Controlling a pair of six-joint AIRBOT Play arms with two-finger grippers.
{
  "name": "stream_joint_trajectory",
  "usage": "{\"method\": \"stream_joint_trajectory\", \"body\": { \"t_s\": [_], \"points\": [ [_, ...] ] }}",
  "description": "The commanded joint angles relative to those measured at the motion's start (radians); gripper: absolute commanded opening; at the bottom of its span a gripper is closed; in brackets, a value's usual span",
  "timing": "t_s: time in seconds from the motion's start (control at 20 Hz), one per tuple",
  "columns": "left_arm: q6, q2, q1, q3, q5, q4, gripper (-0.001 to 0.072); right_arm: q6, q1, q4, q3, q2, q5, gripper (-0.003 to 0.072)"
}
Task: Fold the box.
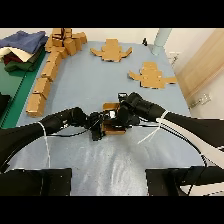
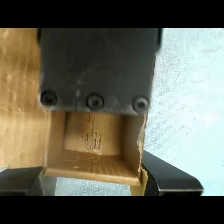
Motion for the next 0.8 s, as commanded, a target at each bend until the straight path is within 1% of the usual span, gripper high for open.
{"method": "stream_joint_trajectory", "body": {
  "t_s": [0.0,0.15,0.2,0.25,0.3,0.6,0.65,0.7,0.75],
  "points": [
    [0.001,0.000,0.000,0.000,0.000,0.001,0.0440,0.006,0.001,-0.003,0.002,-0.011,0.002,0.0007],
    [0.001,0.000,0.000,0.000,0.000,0.001,0.0440,0.006,0.001,-0.018,0.002,-0.011,-0.009,0.0003],
    [0.001,0.000,-0.001,0.000,0.000,0.001,0.0440,0.006,0.001,-0.018,0.002,-0.011,-0.009,0.0025],
    [0.001,0.000,0.000,0.000,0.000,0.001,0.0440,0.006,0.001,-0.018,0.003,-0.011,-0.010,0.0239],
    [0.001,0.000,0.000,0.000,0.000,0.001,0.0440,0.006,0.001,-0.017,0.003,-0.010,-0.010,0.0436],
    [0.001,0.000,0.000,0.000,0.000,0.001,0.0439,0.006,0.001,-0.010,0.003,0.020,-0.011,0.0443],
    [0.001,0.000,0.000,0.000,0.000,0.001,0.0440,0.006,0.001,-0.010,0.003,0.021,-0.011,0.0426],
    [0.001,0.000,0.000,0.000,0.000,0.001,0.0440,0.006,0.001,-0.010,0.003,0.021,-0.012,0.0332],
    [0.001,0.000,0.000,0.000,0.000,0.001,0.0440,0.006,0.001,-0.010,0.003,0.021,-0.011,0.0150]
  ]
}}
